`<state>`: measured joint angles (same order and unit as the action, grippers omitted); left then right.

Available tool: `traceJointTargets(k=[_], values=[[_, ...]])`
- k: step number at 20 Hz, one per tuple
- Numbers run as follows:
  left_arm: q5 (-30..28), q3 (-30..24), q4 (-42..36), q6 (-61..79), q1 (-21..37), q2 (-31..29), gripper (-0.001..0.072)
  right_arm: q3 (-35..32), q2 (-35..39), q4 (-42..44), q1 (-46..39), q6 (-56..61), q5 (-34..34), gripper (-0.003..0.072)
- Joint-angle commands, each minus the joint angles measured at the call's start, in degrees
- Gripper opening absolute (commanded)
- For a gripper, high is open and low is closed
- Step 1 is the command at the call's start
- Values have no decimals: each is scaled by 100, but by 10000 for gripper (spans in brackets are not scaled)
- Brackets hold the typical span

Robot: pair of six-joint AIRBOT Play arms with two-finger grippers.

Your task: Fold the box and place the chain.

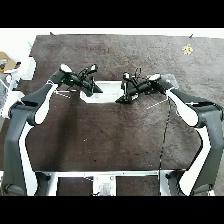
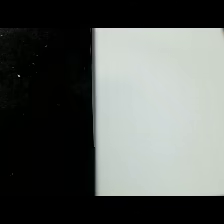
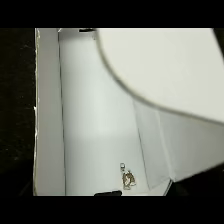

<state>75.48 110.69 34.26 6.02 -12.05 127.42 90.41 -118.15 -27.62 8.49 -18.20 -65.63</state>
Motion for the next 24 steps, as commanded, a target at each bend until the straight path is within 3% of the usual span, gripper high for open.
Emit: traceJointTargets(k=[1, 9, 10, 24], values=[[-4, 0, 0, 0, -2, 4, 8, 286, -212, -7, 26, 138, -205, 616], [-4, 0, 0, 0, -2, 4, 8, 531, -435, -225, 15, 236, -398, 607], [-4, 0, 0, 0, -2, 4, 8, 531, -435, -262, 15, 238, -374, 546], [-4, 0, 0, 0, -2, 4, 8, 531, -435, -584, 15, 236, -188, 547]])
